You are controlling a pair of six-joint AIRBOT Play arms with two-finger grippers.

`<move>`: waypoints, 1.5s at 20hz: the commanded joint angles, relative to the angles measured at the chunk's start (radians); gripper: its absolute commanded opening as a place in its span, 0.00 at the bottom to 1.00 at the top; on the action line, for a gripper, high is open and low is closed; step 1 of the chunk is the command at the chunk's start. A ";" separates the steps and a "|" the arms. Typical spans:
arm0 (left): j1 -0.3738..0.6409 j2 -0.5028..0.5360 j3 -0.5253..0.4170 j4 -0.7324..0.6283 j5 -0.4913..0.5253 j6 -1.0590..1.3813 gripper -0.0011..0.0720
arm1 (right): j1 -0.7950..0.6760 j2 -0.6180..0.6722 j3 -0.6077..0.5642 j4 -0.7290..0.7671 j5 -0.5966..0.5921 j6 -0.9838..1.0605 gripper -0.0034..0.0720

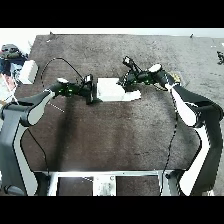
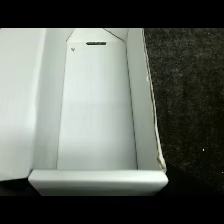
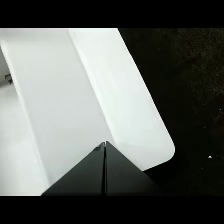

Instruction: Fold the box and place the chain.

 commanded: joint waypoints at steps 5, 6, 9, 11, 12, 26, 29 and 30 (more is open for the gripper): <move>0.001 0.000 0.001 0.000 0.002 0.001 0.65 | -0.059 0.151 0.001 -0.005 0.035 0.005 0.06; 0.001 0.000 0.001 0.000 0.002 0.002 0.65 | -0.074 0.190 0.001 -0.006 0.080 0.005 0.06; 0.001 0.000 0.001 0.000 0.002 0.001 0.65 | -0.099 0.241 0.001 -0.018 0.297 0.004 0.10; 0.001 0.000 0.001 0.000 0.002 0.001 0.65 | -0.085 0.239 -0.031 -0.135 0.349 0.004 0.95; 0.001 0.000 0.001 0.000 0.002 0.001 0.65 | -0.073 0.239 -0.056 -0.212 0.324 0.004 0.97; 0.001 0.000 0.001 0.000 0.002 0.002 0.65 | 0.020 0.211 -0.246 -0.302 -0.021 -0.144 0.83; 0.001 0.000 0.001 0.000 0.002 0.002 0.65 | 0.021 0.196 -0.246 -0.280 -0.013 -0.144 0.83; 0.001 0.000 0.001 0.000 0.002 0.001 0.65 | 0.024 0.196 -0.246 -0.274 -0.013 -0.144 0.73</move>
